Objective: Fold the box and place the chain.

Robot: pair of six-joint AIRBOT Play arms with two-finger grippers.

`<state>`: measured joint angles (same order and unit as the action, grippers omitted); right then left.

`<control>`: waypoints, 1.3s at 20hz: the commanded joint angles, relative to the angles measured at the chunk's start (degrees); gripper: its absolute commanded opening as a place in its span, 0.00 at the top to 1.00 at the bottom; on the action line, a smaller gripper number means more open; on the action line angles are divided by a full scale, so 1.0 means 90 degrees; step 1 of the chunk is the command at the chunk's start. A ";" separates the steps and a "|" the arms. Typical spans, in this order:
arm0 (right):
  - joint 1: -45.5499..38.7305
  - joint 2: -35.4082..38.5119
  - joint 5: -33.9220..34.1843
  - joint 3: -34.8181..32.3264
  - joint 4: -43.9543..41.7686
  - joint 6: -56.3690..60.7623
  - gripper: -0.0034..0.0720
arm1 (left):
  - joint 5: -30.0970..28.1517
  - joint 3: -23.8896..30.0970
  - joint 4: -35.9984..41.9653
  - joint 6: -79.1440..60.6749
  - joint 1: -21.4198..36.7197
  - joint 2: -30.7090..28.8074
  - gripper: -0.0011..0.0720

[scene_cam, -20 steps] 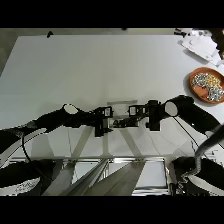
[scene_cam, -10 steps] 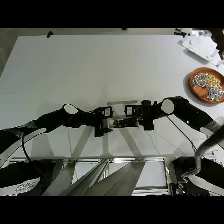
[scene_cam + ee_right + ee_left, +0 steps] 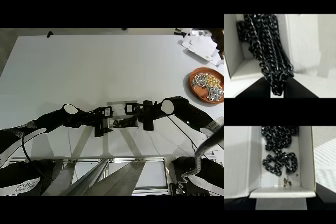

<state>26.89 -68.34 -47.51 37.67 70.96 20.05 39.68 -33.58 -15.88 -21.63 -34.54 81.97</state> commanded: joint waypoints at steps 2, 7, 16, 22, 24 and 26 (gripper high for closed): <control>0.0000 0.0260 -0.0112 0.0000 0.0138 0.0158 0.94 | 0.0000 0.0000 -0.0002 -0.0002 0.0005 -0.0002 0.97; 0.0002 0.0869 -0.0175 0.0000 0.0143 0.0818 0.94 | 0.0000 0.0000 -0.0002 -0.0002 0.0005 -0.0002 0.97; 0.0262 0.2446 -0.0459 0.0002 0.0007 0.2144 0.94 | 0.0000 0.0000 -0.0002 -0.0002 0.0005 -0.0002 0.97; 0.0950 0.2487 -0.0092 0.0005 -0.0775 0.2453 0.94 | 0.0000 0.0000 -0.0002 -0.0002 0.0005 -0.0002 0.97; 0.1168 0.2487 0.0403 0.0005 -0.1112 0.2463 0.94 | 0.0002 0.0000 -0.0002 -0.0002 0.0005 -0.0002 0.97; 0.1311 0.2484 0.0886 0.0005 -0.1479 0.2460 0.94 | 0.0000 0.0000 -0.0002 -0.0002 0.0005 -0.0002 0.97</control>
